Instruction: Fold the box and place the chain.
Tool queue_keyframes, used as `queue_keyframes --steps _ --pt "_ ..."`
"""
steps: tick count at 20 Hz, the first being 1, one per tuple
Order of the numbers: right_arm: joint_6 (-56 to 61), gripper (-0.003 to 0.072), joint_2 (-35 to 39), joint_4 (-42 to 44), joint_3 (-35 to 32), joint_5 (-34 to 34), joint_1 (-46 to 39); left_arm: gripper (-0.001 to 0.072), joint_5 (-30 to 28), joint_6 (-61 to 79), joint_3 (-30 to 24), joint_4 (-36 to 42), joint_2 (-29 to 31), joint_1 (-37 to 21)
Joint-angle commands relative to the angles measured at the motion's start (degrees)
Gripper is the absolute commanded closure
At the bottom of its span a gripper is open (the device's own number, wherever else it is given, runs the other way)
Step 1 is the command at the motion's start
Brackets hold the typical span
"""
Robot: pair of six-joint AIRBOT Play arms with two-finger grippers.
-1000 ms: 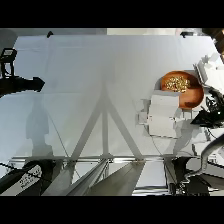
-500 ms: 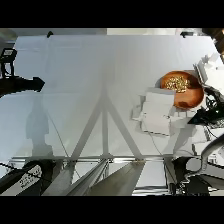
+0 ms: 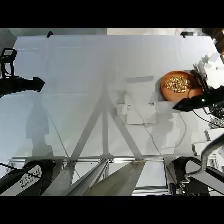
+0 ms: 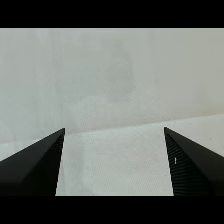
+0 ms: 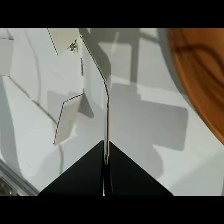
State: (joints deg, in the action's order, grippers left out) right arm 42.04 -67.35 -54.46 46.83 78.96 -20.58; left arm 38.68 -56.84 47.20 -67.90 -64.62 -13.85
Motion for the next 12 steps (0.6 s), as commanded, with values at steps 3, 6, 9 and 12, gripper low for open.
queue_keyframes --steps 3,6,9,12 --pt "-6.88 0.068 2.1 16.59 -8.17 -8.81 8.52 0.0018 -0.02 0.02 0.02 -0.02 0.04 0.0" --pt "-9.6 0.068 2.1 21.55 -13.81 -18.32 16.79 0.0018 -0.02 0.02 0.02 -0.02 0.04 0.0" --pt "-9.55 0.068 2.08 23.58 -14.58 -26.95 25.57 0.0018 0.0 0.02 0.02 -0.02 0.04 0.0" --pt "-9.2 0.068 2.08 25.46 -14.58 -36.06 32.92 0.0018 0.0 0.02 0.02 -0.02 0.04 0.0"
